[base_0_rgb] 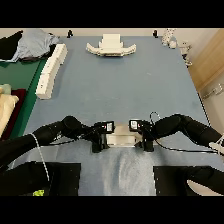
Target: Fold the box.
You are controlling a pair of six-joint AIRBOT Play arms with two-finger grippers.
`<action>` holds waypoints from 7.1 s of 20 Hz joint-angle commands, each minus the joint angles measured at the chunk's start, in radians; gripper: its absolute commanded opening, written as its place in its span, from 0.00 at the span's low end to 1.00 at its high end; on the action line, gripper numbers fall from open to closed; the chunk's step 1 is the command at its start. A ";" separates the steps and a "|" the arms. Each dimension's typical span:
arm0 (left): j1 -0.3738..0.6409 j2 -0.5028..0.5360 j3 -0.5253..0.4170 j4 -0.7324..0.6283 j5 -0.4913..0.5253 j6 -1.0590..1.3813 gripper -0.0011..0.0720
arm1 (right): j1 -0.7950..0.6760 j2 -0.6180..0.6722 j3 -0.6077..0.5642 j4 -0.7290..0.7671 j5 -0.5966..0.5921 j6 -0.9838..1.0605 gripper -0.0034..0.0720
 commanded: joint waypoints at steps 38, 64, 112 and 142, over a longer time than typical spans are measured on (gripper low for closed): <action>0.000 0.018 0.003 0.026 0.024 0.018 0.67 | 0.000 0.000 0.000 0.002 0.001 0.001 0.60; 0.000 0.018 0.003 0.026 0.024 0.018 0.67 | 0.001 0.384 0.097 -0.152 -0.486 1.189 0.05; 0.000 0.018 0.003 0.026 0.024 0.018 0.67 | 0.026 0.312 0.048 -0.217 -0.328 0.784 0.75; 0.000 0.018 0.003 0.026 0.024 0.018 0.67 | 0.084 0.126 0.019 -0.074 -0.007 0.219 0.85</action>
